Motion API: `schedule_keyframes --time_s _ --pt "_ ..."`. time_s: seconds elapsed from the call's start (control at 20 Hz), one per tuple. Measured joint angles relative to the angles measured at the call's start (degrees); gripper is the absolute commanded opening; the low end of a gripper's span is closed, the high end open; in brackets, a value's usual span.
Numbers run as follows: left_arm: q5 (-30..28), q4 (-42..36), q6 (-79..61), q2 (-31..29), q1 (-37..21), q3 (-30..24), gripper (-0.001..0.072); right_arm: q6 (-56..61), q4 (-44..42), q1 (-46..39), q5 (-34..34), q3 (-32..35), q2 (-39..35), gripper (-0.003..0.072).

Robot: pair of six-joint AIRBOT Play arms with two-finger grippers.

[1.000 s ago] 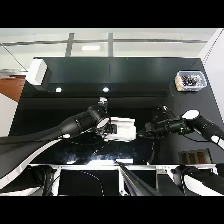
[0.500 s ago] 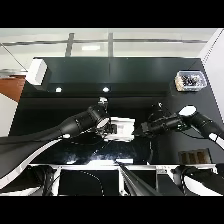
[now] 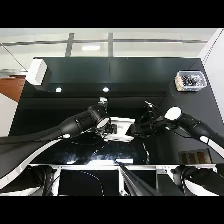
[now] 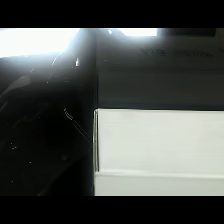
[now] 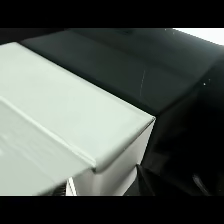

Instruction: Fold the box and place the chain.

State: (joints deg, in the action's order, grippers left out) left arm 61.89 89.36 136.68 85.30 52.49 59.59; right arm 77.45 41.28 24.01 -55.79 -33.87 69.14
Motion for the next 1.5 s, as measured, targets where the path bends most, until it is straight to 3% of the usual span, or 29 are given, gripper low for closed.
schedule_keyframes --time_s 0.45,0.5,0.55,0.8,0.85,0.95,1.5 --pt "-0.1 0.0 0.0 0.0 0.0 0.0 0.0031 23.1 21.2 9.9 1.1 -8.5 0.0 0.0473" --pt "-0.1 0.0 0.0 0.0 0.0 0.0 0.0031 25.9 23.6 10.7 0.6 -9.3 0.0 0.0376" --pt "-0.1 0.0 0.0 0.0 0.0 0.0 0.0031 28.9 26.2 11.6 0.0 -10.1 0.0 0.0358" --pt "-0.1 0.0 0.0 0.0 0.0 0.0 0.0031 42.7 35.5 16.5 -2.4 -12.6 0.0 0.0357" --pt "-0.1 0.1 0.0 0.0 0.0 0.0 0.0031 45.3 36.6 17.4 -2.7 -12.9 0.2 0.0289" --pt "-0.1 0.1 0.0 0.0 0.0 0.0 0.0031 49.1 38.0 18.7 -3.0 -13.2 0.8 0.0239" --pt "0.0 0.3 0.0 0.0 -0.1 0.0 0.0031 55.9 40.3 20.8 -6.2 -18.2 7.4 0.0237"
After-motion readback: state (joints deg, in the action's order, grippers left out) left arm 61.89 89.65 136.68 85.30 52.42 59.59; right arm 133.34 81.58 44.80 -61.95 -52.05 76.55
